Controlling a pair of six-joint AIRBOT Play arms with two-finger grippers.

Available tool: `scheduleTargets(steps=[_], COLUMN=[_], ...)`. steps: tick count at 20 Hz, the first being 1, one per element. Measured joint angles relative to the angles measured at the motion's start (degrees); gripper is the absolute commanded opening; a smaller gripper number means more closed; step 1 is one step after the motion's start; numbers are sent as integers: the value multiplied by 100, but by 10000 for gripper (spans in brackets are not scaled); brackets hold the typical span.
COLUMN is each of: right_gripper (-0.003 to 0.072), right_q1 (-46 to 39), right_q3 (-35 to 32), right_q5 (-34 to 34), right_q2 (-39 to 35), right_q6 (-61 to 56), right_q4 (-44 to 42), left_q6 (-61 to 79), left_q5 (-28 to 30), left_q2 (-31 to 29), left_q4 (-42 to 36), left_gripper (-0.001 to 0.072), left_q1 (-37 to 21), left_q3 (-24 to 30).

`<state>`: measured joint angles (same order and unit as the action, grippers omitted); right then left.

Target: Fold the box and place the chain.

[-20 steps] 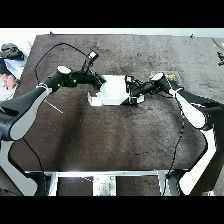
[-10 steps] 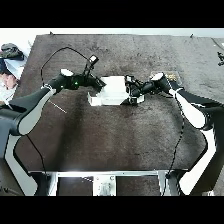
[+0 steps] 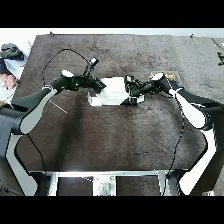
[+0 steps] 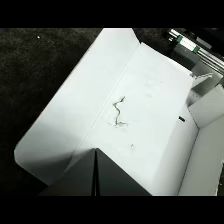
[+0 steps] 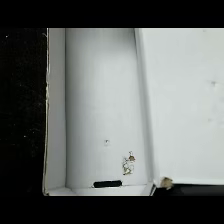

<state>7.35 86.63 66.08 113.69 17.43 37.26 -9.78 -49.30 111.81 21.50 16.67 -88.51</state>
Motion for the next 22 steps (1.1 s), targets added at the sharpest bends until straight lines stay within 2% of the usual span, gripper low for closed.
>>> scheduleTargets(steps=[5,9,11,12,14,18,22], right_gripper=[523,523,523,523,523,523,523], right_q1=[2,2,2,2,2,2,2], right_q3=[0,0,0,0,0,0,0], right_q5=[-7,-7,-7,-7,-9,-9,-35], right_q2=[-2,-2,0,0,-2,0,0], right_q6=[0,0,0,0,0,0,-2], right_q4=[7,7,4,4,4,2,0], left_q6=[258,376,396,400,400,396,393], left_q5=[-227,-785,-1126,-1298,-1519,-1425,-1104], left_q2=[-498,-1060,-1222,-1263,-1298,-1211,-960], left_q4=[76,422,883,1244,1965,3200,3709], left_gripper=[9,25,603,688,688,688,687], left_q1=[-87,-282,-356,-348,-251,116,339], left_q3=[-26,-39,-46,-46,-44,39,173])
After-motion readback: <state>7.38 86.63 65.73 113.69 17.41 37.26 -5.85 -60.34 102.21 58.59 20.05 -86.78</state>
